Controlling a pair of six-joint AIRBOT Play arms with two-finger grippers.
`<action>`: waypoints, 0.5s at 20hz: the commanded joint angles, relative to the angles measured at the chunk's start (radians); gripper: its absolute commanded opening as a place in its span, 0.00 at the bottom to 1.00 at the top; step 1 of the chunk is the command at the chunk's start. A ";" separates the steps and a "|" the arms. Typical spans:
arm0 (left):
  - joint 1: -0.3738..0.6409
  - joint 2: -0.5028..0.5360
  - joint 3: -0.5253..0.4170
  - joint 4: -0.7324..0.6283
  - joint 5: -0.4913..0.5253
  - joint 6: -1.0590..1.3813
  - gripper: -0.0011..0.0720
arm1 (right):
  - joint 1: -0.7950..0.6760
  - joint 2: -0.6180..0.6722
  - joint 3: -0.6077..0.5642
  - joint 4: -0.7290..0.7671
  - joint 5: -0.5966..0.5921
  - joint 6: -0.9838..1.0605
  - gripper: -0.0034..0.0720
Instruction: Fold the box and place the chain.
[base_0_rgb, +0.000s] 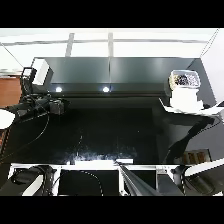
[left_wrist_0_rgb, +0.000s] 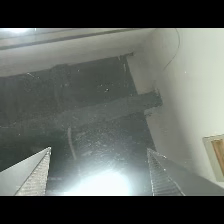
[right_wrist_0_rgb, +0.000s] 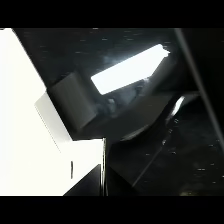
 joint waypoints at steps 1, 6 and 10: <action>0.000 -0.001 0.001 0.004 0.001 0.000 0.98 | -0.007 0.054 -0.024 0.047 -0.014 -0.011 0.06; 0.000 -0.001 0.001 0.050 0.002 0.000 0.98 | -0.060 0.257 -0.204 0.132 -0.058 -0.028 0.06; 0.000 -0.001 0.001 0.055 0.003 0.000 0.98 | -0.067 0.468 -0.399 0.236 -0.092 -0.083 0.06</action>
